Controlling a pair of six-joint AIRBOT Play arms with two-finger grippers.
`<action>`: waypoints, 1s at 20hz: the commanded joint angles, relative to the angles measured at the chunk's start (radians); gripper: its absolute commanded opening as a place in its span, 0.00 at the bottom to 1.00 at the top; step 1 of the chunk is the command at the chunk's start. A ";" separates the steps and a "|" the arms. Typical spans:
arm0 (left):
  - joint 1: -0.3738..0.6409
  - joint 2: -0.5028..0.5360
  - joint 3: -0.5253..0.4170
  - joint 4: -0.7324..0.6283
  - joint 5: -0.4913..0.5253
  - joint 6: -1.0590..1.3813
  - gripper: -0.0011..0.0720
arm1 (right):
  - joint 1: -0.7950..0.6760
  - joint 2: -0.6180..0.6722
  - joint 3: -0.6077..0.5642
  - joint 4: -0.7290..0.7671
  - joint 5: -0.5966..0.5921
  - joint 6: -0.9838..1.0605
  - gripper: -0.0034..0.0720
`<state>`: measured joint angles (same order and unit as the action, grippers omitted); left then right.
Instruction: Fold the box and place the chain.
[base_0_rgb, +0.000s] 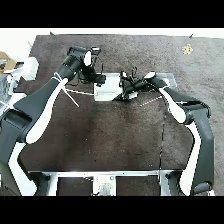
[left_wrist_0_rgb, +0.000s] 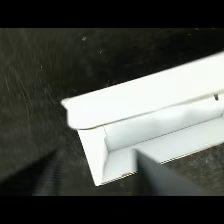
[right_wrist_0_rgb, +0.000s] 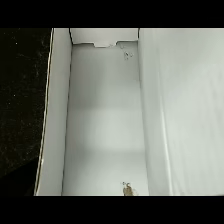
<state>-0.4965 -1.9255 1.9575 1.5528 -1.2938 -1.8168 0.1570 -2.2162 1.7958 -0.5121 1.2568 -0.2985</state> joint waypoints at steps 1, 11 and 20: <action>0.003 -0.021 -0.018 0.023 -0.042 -0.230 0.56 | 0.000 0.001 0.001 0.000 0.000 0.000 0.62; -0.011 -0.115 -0.011 0.083 -0.072 -0.330 0.48 | 0.000 0.001 0.001 0.000 0.000 0.000 0.62; -0.020 -0.138 -0.011 0.131 0.016 -0.303 0.33 | 0.000 0.001 0.001 0.000 0.000 0.000 0.62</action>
